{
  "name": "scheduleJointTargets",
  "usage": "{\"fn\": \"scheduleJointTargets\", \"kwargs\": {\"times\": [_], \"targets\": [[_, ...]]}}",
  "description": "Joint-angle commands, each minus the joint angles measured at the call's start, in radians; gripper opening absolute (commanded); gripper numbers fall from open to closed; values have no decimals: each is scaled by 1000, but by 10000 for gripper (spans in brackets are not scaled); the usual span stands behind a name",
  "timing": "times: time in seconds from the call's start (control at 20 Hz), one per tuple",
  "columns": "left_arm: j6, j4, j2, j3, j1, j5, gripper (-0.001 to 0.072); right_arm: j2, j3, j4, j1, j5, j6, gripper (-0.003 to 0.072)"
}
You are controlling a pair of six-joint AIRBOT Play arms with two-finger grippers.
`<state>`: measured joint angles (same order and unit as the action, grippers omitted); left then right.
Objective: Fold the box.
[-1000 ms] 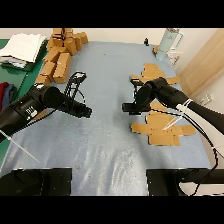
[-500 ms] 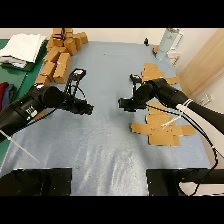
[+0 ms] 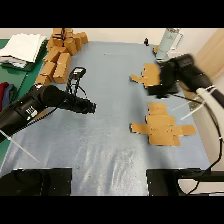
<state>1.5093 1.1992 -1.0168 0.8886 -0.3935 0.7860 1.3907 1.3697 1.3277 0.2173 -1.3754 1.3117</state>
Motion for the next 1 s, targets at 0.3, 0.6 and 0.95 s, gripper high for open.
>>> {"fn": "scheduleJointTargets", "kwargs": {"times": [0.3, 0.6, 0.95], "targets": [[0, -177, 0, 0, 0, 123, 660, 85, -82, 152, -718, -122, 367, 523], [0, -254, 1, 3, 0, 121, 660, 192, -94, 378, -873, -182, 545, 522], [0, -264, 0, 3, 0, 123, 661, 210, -180, 581, -853, -246, 682, 296]]}}
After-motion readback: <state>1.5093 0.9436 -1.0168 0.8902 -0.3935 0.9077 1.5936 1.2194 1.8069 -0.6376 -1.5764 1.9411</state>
